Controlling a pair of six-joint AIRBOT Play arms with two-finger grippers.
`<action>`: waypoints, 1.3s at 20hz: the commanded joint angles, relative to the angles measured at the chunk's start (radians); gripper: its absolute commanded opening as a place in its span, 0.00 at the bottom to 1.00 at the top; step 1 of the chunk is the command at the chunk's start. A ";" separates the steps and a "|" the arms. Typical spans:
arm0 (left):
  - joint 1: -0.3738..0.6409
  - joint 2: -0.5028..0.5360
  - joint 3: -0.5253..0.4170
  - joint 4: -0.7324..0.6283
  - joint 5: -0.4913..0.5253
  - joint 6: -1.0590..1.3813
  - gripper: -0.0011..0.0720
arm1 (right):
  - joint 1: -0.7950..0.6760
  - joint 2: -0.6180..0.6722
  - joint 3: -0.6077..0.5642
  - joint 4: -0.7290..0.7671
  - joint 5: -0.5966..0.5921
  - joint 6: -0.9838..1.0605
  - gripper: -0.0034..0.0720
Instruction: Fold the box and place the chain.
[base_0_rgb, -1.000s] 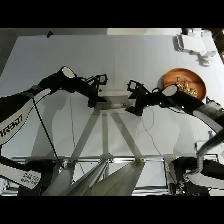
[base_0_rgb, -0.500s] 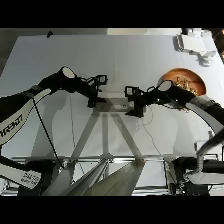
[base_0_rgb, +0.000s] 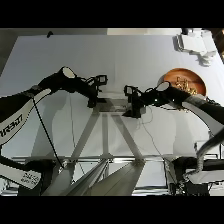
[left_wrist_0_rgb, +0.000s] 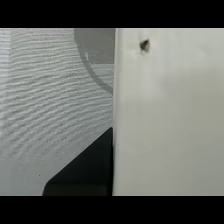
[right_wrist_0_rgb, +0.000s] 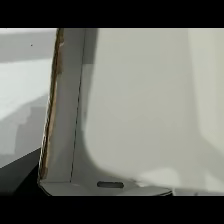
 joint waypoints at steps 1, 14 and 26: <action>0.000 0.000 0.000 0.000 0.001 -0.001 0.02 | 0.000 -0.003 -0.001 -0.049 -0.011 0.057 0.93; 0.000 0.000 0.000 0.000 0.001 -0.001 0.02 | -0.016 -0.002 -0.028 0.007 -0.021 0.070 0.93; 0.000 0.000 0.000 0.000 0.001 -0.001 0.02 | 0.066 -0.002 -0.028 -0.048 -0.023 -0.039 0.81</action>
